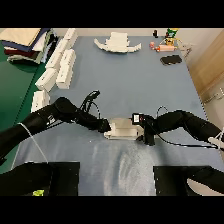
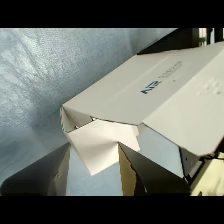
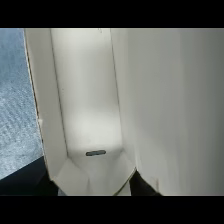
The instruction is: Fold the box.
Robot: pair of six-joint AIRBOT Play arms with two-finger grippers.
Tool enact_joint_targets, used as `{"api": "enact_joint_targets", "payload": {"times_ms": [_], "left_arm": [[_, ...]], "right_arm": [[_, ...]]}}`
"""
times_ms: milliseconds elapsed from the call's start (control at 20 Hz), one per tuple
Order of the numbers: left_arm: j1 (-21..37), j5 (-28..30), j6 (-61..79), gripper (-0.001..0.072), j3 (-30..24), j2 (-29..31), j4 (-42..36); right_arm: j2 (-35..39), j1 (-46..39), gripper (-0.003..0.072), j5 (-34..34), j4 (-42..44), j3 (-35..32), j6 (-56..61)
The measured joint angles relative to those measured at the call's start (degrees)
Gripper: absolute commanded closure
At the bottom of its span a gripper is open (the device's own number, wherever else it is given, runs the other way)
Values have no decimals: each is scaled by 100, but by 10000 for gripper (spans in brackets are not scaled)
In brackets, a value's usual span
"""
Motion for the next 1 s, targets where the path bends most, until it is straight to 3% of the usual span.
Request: {"api": "enact_joint_targets", "payload": {"times_ms": [250, 450, 650, 1000], "left_arm": [[-481, 450, -667, 253, 42, 0, 317], [-975, 595, -2159, 292, 317, 0, 1362], [-1445, 374, -3906, 292, 680, -109, 2592], [-2114, -249, -5995, 292, 1357, -815, 3803]], "right_arm": [[0, -2, 182, 0, 0, 0, 0], [0, -2, 182, 0, 0, 0, 0], [2, -2, 182, 0, 0, 0, 0], [2, -2, 182, 0, 0, 0, 0]]}}
